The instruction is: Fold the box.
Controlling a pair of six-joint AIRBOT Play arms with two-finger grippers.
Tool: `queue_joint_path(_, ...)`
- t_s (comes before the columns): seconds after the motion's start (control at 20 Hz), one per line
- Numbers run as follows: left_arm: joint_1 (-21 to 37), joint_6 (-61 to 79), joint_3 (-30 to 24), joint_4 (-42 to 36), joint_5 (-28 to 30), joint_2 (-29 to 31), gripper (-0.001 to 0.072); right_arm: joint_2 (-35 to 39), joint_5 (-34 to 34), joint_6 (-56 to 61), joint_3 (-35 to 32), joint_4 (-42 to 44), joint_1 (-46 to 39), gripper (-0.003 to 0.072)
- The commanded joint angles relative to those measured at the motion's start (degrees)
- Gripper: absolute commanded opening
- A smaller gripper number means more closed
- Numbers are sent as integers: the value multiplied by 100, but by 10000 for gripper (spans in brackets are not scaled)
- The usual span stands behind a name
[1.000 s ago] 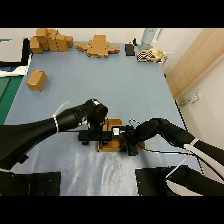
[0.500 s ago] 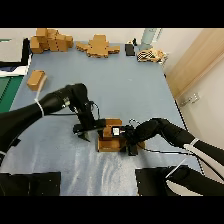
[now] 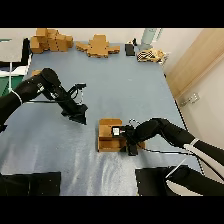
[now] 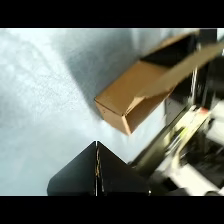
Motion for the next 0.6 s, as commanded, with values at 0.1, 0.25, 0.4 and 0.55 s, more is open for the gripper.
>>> queue_joint_path(0.1,-151,2695,-708,120,553,455,9,-2,0,2,0,4,2,497)
queue_joint_path(0.25,-376,3224,-1451,417,1604,1099,9,-2,-2,2,0,4,2,497)
queue_joint_path(0.4,-431,5692,-2457,-787,2382,1735,15,-2,-2,2,0,2,2,498)
queue_joint_path(0.55,-664,7519,-3294,-2164,3082,1884,684,-2,-2,2,0,2,2,497)
